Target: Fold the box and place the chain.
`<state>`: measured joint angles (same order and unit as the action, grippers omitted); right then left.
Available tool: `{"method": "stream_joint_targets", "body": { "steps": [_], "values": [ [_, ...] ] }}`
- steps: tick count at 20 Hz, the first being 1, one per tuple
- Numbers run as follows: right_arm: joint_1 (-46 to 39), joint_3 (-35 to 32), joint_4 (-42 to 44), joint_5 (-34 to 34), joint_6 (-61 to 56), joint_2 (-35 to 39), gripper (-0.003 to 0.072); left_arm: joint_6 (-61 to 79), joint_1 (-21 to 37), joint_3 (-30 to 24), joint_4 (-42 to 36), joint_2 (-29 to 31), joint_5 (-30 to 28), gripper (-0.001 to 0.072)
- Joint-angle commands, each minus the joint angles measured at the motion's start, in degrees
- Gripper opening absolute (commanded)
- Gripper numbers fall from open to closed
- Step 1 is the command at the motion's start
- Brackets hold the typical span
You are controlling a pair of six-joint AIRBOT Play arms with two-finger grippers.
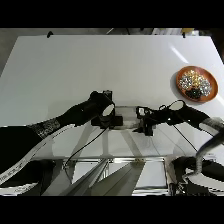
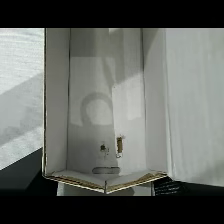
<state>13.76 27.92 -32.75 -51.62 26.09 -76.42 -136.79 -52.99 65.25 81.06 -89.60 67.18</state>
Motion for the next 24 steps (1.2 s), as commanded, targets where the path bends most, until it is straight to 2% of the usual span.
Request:
{"method": "stream_joint_targets", "body": {
  "steps": [1, 5, 7, 9, 10, 14, 19, 20, 21, 22, 24],
  "values": [
    [0.0, 0.0, 0.0, 0.0, -0.1, 0.0, 0.0397, -1.0, -0.7, 0.0, -0.7, -0.9, -1.2, 0.0002],
    [0.0, 0.0, 0.0, 0.0, -0.1, 0.0, 0.0397, -0.9, -0.5, 0.0, -0.4, -0.6, -1.2, 0.0021],
    [0.0, 0.0, 0.0, 0.0, -0.1, 0.0, 0.0397, -0.6, -0.1, 0.0, -0.4, 0.0, -1.1, 0.0096],
    [0.0, 0.0, 0.1, 0.0, -0.1, 0.0, 0.0397, 2.8, 0.7, 0.0, -0.6, 1.5, -0.9, 0.0235],
    [0.0, 0.0, 0.0, 0.0, -0.1, 0.0, 0.0397, 6.3, 1.2, 0.0, -1.0, 2.6, -0.8, 0.0281],
    [0.0, 0.0, 0.0, 0.0, -0.1, 0.0, 0.0397, 17.8, 4.4, 0.0, -3.0, 8.6, 2.4, 0.0277],
    [0.0, 0.0, 0.0, 0.0, -0.1, 0.0, 0.0397, 35.7, 9.9, 0.0, -7.1, 19.8, 14.4, 0.0292],
    [0.0, 0.0, 0.0, 0.0, -0.1, 0.0, 0.0397, 41.5, 10.7, -0.5, -6.8, 22.2, 15.8, 0.038],
    [0.0, 0.0, 0.0, 0.0, -0.1, 0.0, 0.0397, 49.8, 11.4, -1.9, -6.8, 24.5, 15.6, 0.0534],
    [0.0, 0.0, 0.0, 0.0, -0.1, 0.0, 0.0397, 59.6, 12.3, -3.8, -7.0, 26.2, 14.0, 0.0598],
    [0.0, 0.0, 0.0, 0.0, -0.1, 0.0, 0.0397, 82.9, 14.9, -10.0, -9.5, 28.7, 9.1, 0.0633]
  ]
}}
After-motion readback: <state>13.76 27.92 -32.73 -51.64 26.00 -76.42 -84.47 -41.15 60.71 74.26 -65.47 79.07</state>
